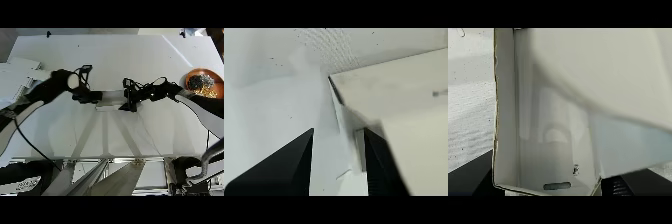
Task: Fold the box and place the chain.
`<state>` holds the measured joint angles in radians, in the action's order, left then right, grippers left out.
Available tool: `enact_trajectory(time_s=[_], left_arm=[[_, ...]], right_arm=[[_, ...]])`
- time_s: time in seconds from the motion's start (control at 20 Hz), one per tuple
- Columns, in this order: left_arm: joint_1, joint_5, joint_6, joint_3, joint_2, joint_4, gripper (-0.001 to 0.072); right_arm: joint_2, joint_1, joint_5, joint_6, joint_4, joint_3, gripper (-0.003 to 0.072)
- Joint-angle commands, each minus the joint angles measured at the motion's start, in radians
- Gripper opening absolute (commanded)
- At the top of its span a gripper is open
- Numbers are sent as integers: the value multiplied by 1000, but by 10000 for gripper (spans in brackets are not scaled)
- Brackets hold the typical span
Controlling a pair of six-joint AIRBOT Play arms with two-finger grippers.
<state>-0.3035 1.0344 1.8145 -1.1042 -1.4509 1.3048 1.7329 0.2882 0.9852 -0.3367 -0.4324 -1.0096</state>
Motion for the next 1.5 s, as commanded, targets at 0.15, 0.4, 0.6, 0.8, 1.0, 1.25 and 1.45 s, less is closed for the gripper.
enact_trajectory(time_s=[0.15, 0.4, 0.6, 0.8, 1.0, 1.25, 1.45], left_arm=[[247, 164, -594, 5, 58, -352, 357], [422, 171, -1379, 136, 58, -507, 359], [434, 59, -2075, 305, 56, -674, 600], [420, 28, -2265, 331, 5, -808, 699], [389, 36, -2371, 331, -52, -834, 699], [389, 74, -2377, 310, -118, -872, 699], [389, 112, -2375, 228, -159, -878, 699]], right_arm=[[0, 0, 2, -2, -1, 0, 518], [0, 0, 2, -1, -1, 0, 518], [0, 0, 2, -2, -1, 0, 518], [0, 0, 2, -2, -1, 0, 518], [0, 0, 2, -2, -1, 0, 518], [0, 0, 2, -2, -1, 0, 518], [0, 0, 2, -2, -1, 0, 518]])
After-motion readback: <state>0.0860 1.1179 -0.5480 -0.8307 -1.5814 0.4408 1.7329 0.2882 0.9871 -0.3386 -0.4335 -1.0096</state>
